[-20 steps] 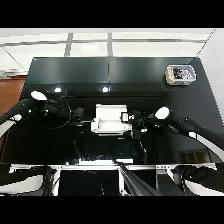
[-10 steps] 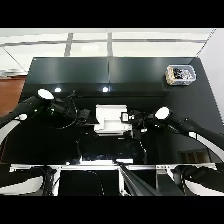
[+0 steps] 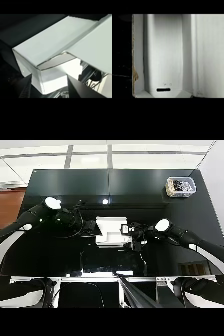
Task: Fold the box and place the chain.
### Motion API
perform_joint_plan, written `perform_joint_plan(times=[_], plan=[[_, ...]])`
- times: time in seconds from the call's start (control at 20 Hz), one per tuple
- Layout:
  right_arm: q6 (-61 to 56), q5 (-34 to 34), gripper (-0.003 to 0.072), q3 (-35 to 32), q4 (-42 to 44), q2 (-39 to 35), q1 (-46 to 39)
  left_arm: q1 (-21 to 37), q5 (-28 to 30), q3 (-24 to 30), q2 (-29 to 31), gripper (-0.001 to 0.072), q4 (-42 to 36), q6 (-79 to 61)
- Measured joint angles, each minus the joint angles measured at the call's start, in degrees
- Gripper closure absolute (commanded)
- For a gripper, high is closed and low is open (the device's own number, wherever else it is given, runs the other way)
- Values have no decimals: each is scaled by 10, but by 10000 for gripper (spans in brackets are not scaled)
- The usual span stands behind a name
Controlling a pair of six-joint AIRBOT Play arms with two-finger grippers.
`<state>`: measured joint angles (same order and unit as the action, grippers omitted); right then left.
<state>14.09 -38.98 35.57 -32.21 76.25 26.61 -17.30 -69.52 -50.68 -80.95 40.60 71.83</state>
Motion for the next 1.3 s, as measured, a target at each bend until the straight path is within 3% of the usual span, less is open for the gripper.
perform_joint_plan(times=[0.35,0.4,0.45,1.1,1.3], plan=[[0,0,445,0,0,0,0,-74,14,-54,0,227,136,134],[0,0,445,0,0,0,0,-84,16,-59,0,239,153,153],[0,0,445,0,0,0,0,-95,22,-62,0,299,168,173],[0,0,445,0,0,0,0,-194,71,-70,-1,305,386,420],[0,0,445,0,0,0,0,-211,74,-71,-1,305,420,459]])
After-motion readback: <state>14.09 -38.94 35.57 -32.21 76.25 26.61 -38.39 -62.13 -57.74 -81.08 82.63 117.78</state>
